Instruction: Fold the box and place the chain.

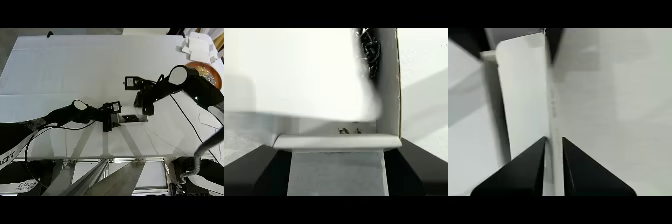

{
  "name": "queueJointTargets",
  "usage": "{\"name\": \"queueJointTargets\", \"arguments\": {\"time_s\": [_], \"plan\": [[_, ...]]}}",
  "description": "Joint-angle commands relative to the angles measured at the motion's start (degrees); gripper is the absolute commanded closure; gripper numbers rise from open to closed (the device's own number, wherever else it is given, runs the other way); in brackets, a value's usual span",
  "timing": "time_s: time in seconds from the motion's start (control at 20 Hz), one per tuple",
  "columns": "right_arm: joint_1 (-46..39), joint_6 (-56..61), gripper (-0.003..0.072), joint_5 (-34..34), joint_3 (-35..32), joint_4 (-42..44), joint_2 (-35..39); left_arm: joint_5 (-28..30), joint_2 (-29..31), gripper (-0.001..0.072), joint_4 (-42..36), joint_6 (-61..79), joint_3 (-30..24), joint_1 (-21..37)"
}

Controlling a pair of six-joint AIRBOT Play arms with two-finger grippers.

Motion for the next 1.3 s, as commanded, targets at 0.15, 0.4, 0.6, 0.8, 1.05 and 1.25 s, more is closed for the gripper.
{"name": "queueJointTargets", "arguments": {"time_s": [0.15,0.4,0.6,0.8,1.05,1.25], "plan": [[2.6,-1.4,0.0576,-5.2,-2.8,-0.1,1.5,-0.1,0.0,0.0457,0.2,0.3,0.0,0.0],[2.6,-1.0,0.0596,-5.2,-2.8,-1.2,1.5,-0.1,0.0,0.0457,0.2,0.3,0.0,0.0],[2.6,-1.0,0.0594,-2.4,-2.8,-1.5,1.6,-0.1,0.0,0.0457,0.2,0.3,0.0,0.0],[2.6,-1.0,0.0570,-1.7,-2.8,-1.5,3.3,-0.1,0.0,0.0457,0.2,0.3,0.0,0.0],[2.6,-1.0,0.0570,-1.4,-2.8,-1.5,4.9,-0.1,0.0,0.0457,0.2,0.3,0.0,0.0],[2.6,-1.0,0.0551,-1.4,-2.8,-1.6,4.8,-0.1,0.0,0.0457,0.2,0.3,0.0,0.0]]}}
